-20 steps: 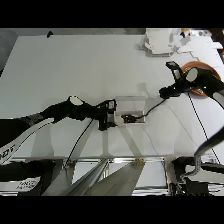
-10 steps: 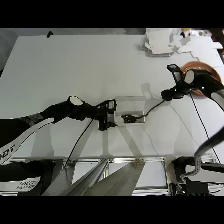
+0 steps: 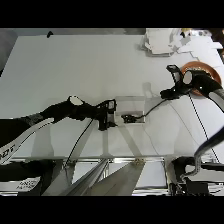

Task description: Fold the box and place the chain.

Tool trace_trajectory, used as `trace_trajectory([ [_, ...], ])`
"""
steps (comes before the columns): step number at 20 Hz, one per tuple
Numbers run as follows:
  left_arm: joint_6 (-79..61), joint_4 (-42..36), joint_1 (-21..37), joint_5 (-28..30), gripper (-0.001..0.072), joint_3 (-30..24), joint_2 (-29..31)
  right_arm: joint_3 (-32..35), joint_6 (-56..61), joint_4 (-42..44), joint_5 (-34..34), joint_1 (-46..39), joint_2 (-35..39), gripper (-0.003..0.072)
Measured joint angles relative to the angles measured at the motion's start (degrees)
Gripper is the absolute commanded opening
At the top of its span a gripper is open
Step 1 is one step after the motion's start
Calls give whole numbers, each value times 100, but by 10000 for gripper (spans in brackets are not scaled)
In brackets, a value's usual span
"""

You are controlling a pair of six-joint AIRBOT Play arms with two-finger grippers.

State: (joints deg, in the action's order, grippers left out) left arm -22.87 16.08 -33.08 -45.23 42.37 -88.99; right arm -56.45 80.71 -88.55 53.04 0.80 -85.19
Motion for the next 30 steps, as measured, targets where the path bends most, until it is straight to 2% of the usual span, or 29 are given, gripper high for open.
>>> trace_trajectory([
  [6,0,0,0,-2,208,0,0,7,-127,11,216,170,302,18],
  [12,0,-2,0,0,209,0,0,7,-210,376,743,485,1941,18],
  [17,0,-2,0,-2,208,0,0,7,-385,1290,1449,833,3438,18],
  [21,0,0,0,-2,208,0,0,7,-442,2026,1694,1231,4157,18],
  [24,0,0,0,-2,208,0,0,9,-459,2415,1657,1644,4347,18],
  [30,0,-2,0,-2,208,0,0,9,-472,2686,835,2667,4291,18],
])
